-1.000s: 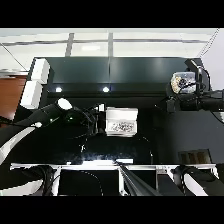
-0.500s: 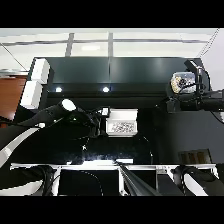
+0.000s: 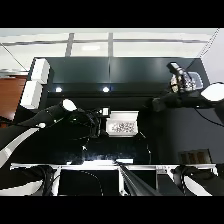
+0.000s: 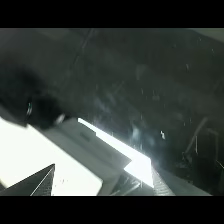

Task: Fold the box and place the chain.

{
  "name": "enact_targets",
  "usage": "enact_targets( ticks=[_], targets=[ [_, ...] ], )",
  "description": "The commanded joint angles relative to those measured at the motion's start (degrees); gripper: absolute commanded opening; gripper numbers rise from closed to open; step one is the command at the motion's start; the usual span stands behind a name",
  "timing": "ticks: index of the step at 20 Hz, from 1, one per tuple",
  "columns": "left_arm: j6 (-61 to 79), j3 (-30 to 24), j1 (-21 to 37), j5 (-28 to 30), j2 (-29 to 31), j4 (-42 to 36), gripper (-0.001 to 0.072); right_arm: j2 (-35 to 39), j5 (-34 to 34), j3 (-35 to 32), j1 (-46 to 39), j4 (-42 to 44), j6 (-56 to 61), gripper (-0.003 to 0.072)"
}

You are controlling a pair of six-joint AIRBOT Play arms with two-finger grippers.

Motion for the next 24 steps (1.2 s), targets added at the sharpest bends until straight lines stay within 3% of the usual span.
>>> enact_targets(
  ticks=[1,3,7,12,17,24],
  targets=[
    [0.0,0.0,0.0,0.1,0.0,0.1,0.046,-8.5,-6.5,2.1,3.9,3.4,-2.8,0.0715],
    [0.0,0.0,0.0,0.1,0.0,0.1,0.046,-12.0,-4.6,3.5,4.9,5.2,-9.2,0.0715],
    [0.0,0.0,0.0,0.1,0.0,0.1,0.046,-10.9,6.3,3.7,5.7,4.5,-39.1,0.0715],
    [0.0,0.0,0.0,0.1,0.0,0.1,0.0464,-6.7,15.1,3.7,6.1,3.5,-34.7,0.0715],
    [0.0,0.0,0.0,0.0,0.0,0.1,0.0463,-6.0,7.5,-1.1,10.9,3.5,-37.3,0.0714],
    [0.0,0.0,0.0,0.0,0.0,0.2,0.0464,-6.0,5.6,-2.4,15.0,0.8,-41.4,0.0714]
  ],
)
